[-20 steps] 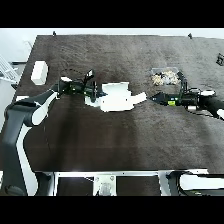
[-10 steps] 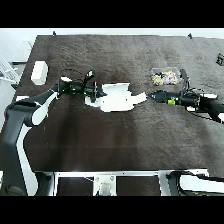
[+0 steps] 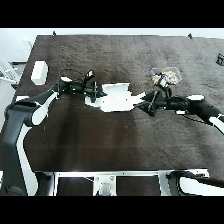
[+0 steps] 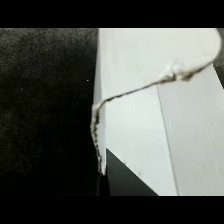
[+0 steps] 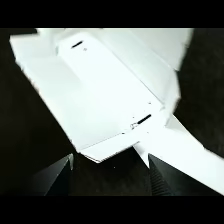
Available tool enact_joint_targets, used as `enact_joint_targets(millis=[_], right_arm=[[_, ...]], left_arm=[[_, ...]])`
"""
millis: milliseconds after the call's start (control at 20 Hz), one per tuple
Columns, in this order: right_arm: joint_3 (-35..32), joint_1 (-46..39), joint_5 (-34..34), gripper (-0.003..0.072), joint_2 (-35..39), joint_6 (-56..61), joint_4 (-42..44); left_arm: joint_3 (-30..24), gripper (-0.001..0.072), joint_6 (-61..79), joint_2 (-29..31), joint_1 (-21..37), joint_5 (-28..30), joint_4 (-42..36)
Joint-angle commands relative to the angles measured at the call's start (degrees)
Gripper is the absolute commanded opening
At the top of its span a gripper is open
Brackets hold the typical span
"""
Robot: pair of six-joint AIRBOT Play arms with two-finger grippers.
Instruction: Fold the box and place the chain.
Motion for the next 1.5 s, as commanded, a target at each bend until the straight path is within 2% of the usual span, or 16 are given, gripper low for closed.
enact_joint_targets(millis=[0,200,550,700,800,900,1050,1450], right_arm=[[-0.09,4.11,-2.84,0.0556,-0.39,-15.13,-2.8],[-0.04,6.82,-7.17,0.0555,-1.84,-19.19,-5.07],[-0.02,9.11,-7.91,0.0555,-4.63,-21.16,-4.83],[0.07,11.04,-12.98,0.0554,-6.38,-23.04,-4.42],[0.48,12.09,-15.69,0.0554,-6.8,-24.02,-0.83],[1.05,12.57,-15.76,0.0554,-7.08,-24.09,3.48],[1.92,12.55,-15.67,0.0554,-7.06,-23.82,4.96],[5.55,10.97,-15.69,0.0554,-7.02,-22.23,5.2]], left_arm=[[-0.02,0.0019,-0.02,-0.02,-0.02,0.0,0.02],[-0.02,0.0019,-0.02,-0.02,-0.02,-0.04,0.02],[-0.02,0.0019,-0.02,-0.02,-0.02,0.0,0.02],[-0.02,0.0019,-0.02,-0.02,-0.02,-0.02,0.02],[-0.02,0.0019,-0.02,-0.02,-0.02,0.0,0.02],[-0.02,0.0019,-0.02,-0.02,-0.02,0.0,0.02],[-0.02,0.0019,-0.02,-0.02,-0.02,-0.02,0.02],[-0.02,0.0019,-0.02,-0.02,-0.02,-0.02,0.02]])
